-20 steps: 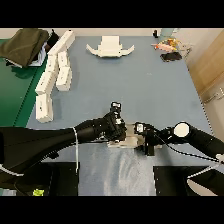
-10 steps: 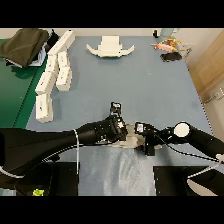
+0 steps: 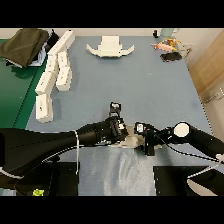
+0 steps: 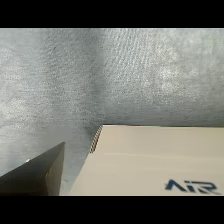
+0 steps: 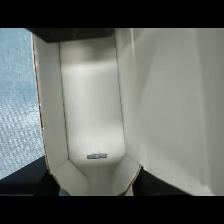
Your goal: Fold the box.
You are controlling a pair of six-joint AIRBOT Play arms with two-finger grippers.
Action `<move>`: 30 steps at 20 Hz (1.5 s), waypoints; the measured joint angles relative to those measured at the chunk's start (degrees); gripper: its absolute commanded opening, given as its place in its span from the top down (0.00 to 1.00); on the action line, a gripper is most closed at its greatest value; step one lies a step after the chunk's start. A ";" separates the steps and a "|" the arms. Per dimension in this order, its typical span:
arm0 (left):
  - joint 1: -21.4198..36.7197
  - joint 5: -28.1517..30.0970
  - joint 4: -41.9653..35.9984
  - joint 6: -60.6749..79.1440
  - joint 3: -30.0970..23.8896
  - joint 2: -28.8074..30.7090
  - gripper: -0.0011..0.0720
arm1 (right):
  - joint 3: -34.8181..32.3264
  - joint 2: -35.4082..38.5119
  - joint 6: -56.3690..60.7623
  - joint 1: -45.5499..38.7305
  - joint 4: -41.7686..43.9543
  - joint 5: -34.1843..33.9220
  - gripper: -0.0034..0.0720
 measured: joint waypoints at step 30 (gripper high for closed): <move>14.82 -11.85 -17.77 49.83 -6.93 27.19 0.96 | 0.00 0.00 0.00 0.07 0.00 -0.02 0.28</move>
